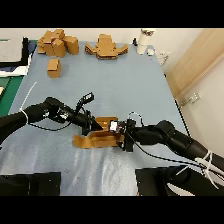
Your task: Fold the box.
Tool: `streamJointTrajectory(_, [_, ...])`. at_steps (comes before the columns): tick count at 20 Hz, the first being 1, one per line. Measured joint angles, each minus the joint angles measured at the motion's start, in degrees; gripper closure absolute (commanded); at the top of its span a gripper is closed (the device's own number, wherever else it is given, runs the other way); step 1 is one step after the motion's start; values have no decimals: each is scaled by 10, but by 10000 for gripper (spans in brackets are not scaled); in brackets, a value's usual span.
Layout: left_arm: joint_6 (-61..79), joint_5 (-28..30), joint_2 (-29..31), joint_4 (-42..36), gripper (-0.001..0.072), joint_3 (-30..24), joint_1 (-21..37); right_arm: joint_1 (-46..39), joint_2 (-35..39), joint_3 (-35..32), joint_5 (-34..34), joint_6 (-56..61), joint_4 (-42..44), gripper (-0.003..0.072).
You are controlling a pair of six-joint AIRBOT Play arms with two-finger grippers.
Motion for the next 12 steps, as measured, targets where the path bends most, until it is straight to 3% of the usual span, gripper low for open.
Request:
streamJointTrajectory(5, [0, 0, 0, 0, 699, 0, 0, -52, -58, 13, -32, -157, 129, -34])
streamJointTrajectory(12, [0, 0, 0, 0, 699, 0, 0, -64, -92, 20, -44, -183, 158, -34])
